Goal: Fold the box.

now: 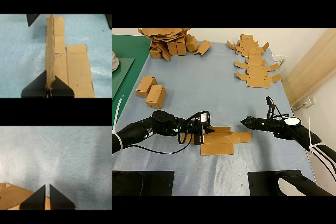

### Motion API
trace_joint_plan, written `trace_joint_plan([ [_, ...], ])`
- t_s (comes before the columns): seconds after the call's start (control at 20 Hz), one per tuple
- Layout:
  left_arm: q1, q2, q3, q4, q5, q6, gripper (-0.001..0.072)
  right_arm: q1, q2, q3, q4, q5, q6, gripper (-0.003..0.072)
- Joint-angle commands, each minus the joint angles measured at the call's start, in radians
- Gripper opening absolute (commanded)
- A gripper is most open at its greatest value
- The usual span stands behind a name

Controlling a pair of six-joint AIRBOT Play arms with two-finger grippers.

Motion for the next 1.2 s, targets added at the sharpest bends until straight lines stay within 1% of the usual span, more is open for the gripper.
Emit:
trace_joint_plan([
  [0.0,0.001,0.000,0.003,0.001,0.022,-0.012,0.0015,0.001,0.000,0.001,0.000,0.010,-0.002,0.0082],
  [0.2,0.001,0.000,0.003,0.002,0.026,-0.014,0.0016,0.001,0.000,0.001,0.001,0.016,-0.002,0.0082],
  [0.35,0.001,-0.004,0.003,0.002,0.049,-0.014,0.0016,0.001,0.000,0.001,0.001,0.018,-0.002,0.0082],
  [0.5,0.016,-0.006,0.004,0.001,0.045,-0.014,0.0016,0.001,0.000,0.001,0.001,0.018,-0.002,0.0083],
  [0.6,0.025,-0.010,0.003,0.001,0.025,-0.014,0.0016,0.001,0.000,0.001,0.001,0.018,-0.002,0.0082],
  [0.95,0.025,-0.020,0.003,0.002,0.021,-0.011,0.0016,0.001,0.000,0.001,0.000,0.017,-0.011,0.0083],
  [1.0,0.024,-0.020,0.003,0.002,0.010,-0.011,0.0016,0.001,0.000,0.001,0.000,0.017,-0.013,0.0083],
  [1.15,0.025,-0.018,0.003,0.002,-0.070,-0.010,0.0016,0.001,0.000,0.001,0.000,0.016,-0.014,0.0083],
])
